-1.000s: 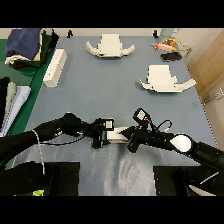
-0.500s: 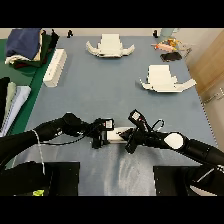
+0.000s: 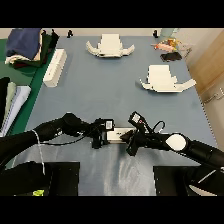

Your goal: Fold the box.

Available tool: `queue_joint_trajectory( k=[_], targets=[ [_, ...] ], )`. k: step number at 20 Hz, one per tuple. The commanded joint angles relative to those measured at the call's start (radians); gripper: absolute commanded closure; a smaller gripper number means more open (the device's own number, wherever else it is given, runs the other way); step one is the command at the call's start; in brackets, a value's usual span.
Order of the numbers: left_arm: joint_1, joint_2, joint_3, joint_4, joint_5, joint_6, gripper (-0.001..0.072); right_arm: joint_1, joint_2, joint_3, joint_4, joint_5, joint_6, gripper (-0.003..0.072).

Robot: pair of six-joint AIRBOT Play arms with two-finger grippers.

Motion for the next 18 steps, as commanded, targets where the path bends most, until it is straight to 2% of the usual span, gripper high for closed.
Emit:
queue_joint_trajectory(
  k=[1, 7, 10, 12, 15, 16, 18],
  targets=[
    [0.0, 0.001, 0.001, -0.002, 0.0, -0.005, 0.0263, -0.001, 0.075, 0.018, 0.014, -0.086, 0.0, 0.0683],
    [0.0, 0.001, 0.001, -0.002, 0.0, -0.005, 0.0263, -0.014, 0.116, 0.07, -0.023, -0.102, 0.013, 0.0682],
    [0.0, 0.001, 0.001, -0.002, 0.0, -0.005, 0.0263, -0.08, 0.096, 0.12, -0.214, -0.066, 0.198, 0.0683],
    [0.0, 0.001, 0.001, -0.002, 0.0, -0.005, 0.0263, -0.158, 0.051, 0.192, -0.488, 0.055, 0.422, 0.0683],
    [0.0, 0.001, 0.001, -0.002, 0.0, -0.005, 0.0263, -0.277, -0.076, 0.372, -0.906, 0.373, 0.808, 0.0683],
    [0.0, 0.001, 0.001, -0.002, 0.0, -0.005, 0.0263, -0.306, -0.122, 0.435, -0.974, 0.478, 0.882, 0.0683],
    [0.0, 0.001, 0.001, -0.002, 0.0, -0.005, 0.0263, -0.351, -0.204, 0.546, -1.012, 0.646, 0.986, 0.0682]
  ],
)
